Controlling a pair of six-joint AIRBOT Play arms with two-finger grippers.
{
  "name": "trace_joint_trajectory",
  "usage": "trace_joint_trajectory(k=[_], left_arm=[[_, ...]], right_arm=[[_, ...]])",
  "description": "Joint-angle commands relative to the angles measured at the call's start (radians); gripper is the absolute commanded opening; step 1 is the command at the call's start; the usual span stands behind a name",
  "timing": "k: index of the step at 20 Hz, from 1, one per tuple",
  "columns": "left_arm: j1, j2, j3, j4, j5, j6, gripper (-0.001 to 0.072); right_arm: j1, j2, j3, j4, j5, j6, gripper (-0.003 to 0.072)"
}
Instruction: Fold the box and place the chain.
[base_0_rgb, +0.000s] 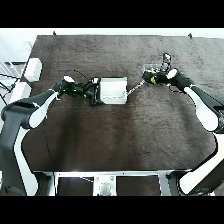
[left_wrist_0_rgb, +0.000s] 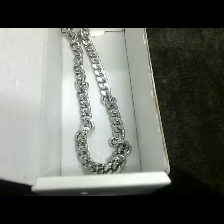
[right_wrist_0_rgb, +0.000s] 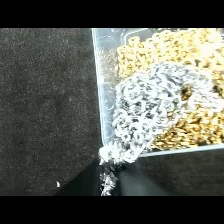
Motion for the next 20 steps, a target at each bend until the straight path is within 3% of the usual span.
trace_joint_trajectory(k=[1,4,9,13,20], left_arm=[[-0.001,0.000,0.000,0.000,0.000,0.000,0.0419],[-0.001,0.000,0.000,0.000,0.000,0.000,0.0419],[-0.001,0.000,0.000,0.000,0.000,0.000,0.0419],[-0.001,0.000,0.000,0.000,0.000,0.000,0.0419],[-0.001,0.000,0.000,0.000,0.000,0.000,0.0419]], right_arm=[[0.005,-0.004,0.017,0.009,0.019,-0.021,0.0019],[0.006,0.077,0.017,0.006,0.092,-0.059,0.0018],[0.033,0.362,0.017,-0.004,0.212,-0.130,0.0017],[0.111,0.557,0.017,-0.126,0.268,-0.131,0.0017],[0.218,0.672,0.017,-0.179,0.312,-0.130,0.0017]])
